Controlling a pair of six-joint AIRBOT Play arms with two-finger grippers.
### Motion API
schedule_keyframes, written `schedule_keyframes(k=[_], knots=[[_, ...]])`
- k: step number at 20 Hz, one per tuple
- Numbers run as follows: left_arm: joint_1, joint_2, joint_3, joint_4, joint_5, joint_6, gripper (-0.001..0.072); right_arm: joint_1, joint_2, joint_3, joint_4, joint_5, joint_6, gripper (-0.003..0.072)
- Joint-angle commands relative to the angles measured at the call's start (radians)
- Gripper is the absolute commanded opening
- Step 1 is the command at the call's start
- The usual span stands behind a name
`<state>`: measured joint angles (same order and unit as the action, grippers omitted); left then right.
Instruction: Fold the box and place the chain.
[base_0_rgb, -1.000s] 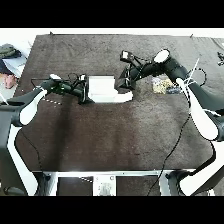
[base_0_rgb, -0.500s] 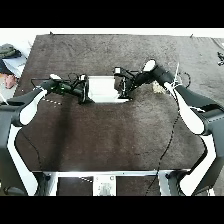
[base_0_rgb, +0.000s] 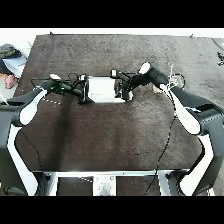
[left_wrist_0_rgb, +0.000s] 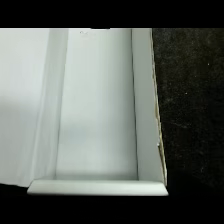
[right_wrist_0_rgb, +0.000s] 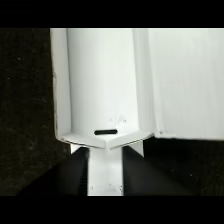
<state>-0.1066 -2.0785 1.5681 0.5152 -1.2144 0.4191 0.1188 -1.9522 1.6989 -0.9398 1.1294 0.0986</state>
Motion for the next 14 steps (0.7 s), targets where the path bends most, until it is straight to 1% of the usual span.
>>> schedule_keyframes(k=[1, 10, 14], knots=[[0.000, 0.000, 0.000, 0.000, 0.000, 0.000, 0.0467, 0.014, -0.002, 0.000, 0.001, -0.009, -0.009, 0.0216], [-0.001, 0.000, 0.000, 0.000, 0.000, 0.000, 0.0467, 0.058, -0.014, 0.000, 0.005, -0.107, -0.008, 0.0215], [0.000, 0.000, 0.000, 0.000, 0.000, 0.000, 0.0467, 0.058, -0.015, 0.000, 0.005, -0.105, -0.008, 0.0217]])
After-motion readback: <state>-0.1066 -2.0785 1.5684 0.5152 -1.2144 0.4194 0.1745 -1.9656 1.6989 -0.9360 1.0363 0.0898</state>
